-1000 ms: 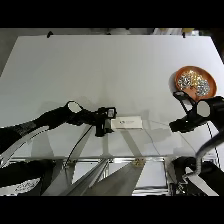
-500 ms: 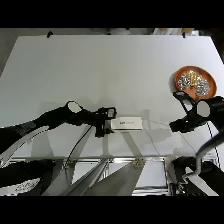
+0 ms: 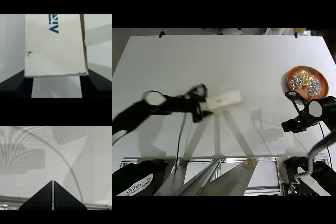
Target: Fold the box and place the chain.
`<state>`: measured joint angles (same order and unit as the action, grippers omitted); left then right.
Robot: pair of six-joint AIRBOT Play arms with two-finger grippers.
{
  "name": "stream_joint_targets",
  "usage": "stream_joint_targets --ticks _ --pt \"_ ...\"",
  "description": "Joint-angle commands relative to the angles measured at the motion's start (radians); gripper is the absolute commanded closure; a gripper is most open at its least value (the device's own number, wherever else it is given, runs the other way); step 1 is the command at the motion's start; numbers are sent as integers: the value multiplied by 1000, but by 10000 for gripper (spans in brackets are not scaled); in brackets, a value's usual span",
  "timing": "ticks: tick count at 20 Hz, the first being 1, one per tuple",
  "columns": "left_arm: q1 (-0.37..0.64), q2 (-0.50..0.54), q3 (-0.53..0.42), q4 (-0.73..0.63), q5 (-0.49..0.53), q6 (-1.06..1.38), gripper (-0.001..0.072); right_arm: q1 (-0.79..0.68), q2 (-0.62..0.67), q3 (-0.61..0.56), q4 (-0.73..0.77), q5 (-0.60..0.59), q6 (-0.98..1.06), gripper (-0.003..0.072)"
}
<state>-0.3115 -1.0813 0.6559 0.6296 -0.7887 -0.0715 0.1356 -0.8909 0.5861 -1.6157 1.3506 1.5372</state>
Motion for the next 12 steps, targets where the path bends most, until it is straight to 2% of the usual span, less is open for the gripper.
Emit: stream_joint_targets --ticks 1,3,5,7,10,12 --pt "245 175 1 158 26 -285 438 0 1 0 0 0 0 668" --pt "399 228 1 158 12 -357 438 0 1 0 0 0 0 668" --pt "523 237 1 179 -7 -407 438 0 1 0 0 0 0 668" --pt "618 221 1 283 -24 -503 438 0 1 0 0 0 0 668" --pt "680 174 1 418 -34 -629 437 0 1 0 0 0 0 668" --pt "686 140 1 501 -67 -663 437 -1 1 0 0 0 0 668"
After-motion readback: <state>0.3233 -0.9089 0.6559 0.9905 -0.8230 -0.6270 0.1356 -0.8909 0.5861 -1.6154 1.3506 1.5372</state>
